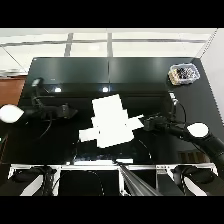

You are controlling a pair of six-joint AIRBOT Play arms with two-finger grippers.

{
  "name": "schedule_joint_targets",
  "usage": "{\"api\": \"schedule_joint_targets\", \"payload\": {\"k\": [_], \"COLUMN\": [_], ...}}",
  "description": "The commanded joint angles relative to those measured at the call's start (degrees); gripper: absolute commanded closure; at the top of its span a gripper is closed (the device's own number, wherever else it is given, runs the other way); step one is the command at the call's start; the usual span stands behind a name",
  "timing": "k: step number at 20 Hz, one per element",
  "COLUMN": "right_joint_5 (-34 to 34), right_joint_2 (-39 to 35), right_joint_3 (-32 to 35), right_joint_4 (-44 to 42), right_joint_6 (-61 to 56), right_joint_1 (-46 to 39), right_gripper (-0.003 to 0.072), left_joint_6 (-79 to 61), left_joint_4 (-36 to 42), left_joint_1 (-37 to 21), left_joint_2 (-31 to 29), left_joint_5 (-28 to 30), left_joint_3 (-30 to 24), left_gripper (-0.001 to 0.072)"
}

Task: Fold the box and place the chain.

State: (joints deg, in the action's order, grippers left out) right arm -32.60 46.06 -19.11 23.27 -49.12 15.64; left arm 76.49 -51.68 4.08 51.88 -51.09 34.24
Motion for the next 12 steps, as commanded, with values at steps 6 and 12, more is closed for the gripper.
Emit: {"api": "schedule_joint_targets", "payload": {"k": [6, 12], "right_joint_5": [1.73, 1.49], "right_joint_2": [-0.13, -0.13], "right_joint_3": [0.68, 0.68], "right_joint_4": [-0.72, -0.72], "right_joint_6": [0.07, 0.07], "right_joint_1": [2.36, 2.36], "right_gripper": [0.0667, 0.0667], "left_joint_6": [-20.87, -27.23], "left_joint_4": [25.27, 14.34], "left_joint_1": [2.51, 9.66], "left_joint_2": [36.85, 45.38], "left_joint_5": [-17.57, -33.48], "left_joint_3": [13.88, 25.66], "left_gripper": [0.0004, 0.0230]}}
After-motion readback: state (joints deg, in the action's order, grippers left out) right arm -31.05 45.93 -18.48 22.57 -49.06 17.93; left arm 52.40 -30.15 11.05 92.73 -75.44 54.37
